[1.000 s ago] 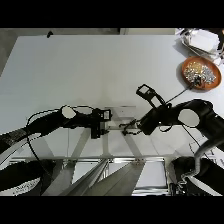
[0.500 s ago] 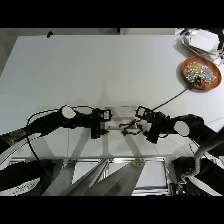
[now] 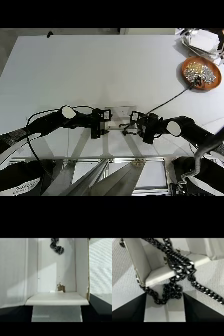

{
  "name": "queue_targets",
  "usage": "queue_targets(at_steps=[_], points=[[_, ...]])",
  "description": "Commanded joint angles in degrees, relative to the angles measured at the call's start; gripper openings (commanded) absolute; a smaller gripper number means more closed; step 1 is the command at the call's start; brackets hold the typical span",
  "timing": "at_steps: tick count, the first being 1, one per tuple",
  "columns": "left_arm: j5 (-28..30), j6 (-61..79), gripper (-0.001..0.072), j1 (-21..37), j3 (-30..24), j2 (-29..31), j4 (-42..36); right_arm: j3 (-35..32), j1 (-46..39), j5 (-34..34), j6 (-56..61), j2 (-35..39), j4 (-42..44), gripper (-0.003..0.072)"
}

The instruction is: Fold the box and place the chain.

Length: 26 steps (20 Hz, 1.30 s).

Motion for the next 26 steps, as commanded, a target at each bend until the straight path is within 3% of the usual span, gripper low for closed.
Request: queue_targets(at_steps=[1,3,6,7,12,19,22,26], points=[[0.0,0.0,0.0137,0.0,0.0,0.0,0.0,-0.1,0.3,-1.6,-0.5,-1.4,0.5,0.0389],[0.0,0.0,0.0137,0.0,0.0,0.0,0.0,-0.1,0.3,-2.1,-0.5,-1.6,0.5,0.0311],[0.0,0.0,0.0137,0.0,0.0,0.0,0.0,0.0,0.3,-2.6,-0.5,-1.6,0.4,0.006],[0.0,0.0,0.0137,0.0,0.0,0.0,0.0,0.0,0.3,-2.3,-0.4,-1.5,0.2,0.0032],[0.0,0.0,0.0137,0.0,0.0,0.0,0.0,0.3,-0.5,2.3,0.8,3.5,-3.9,0.0017],[0.0,0.0,0.0137,0.0,0.0,0.0,0.0,2.1,-3.3,10.1,4.2,21.9,-5.3,0.0018],[0.0,0.0,0.0137,0.0,0.0,0.0,0.0,7.1,-3.3,10.6,5.4,28.7,-3.7,0.0018],[0.0,0.0,0.0137,0.0,0.0,0.0,0.0,15.2,-3.3,8.7,5.4,30.3,0.8,0.0018]])
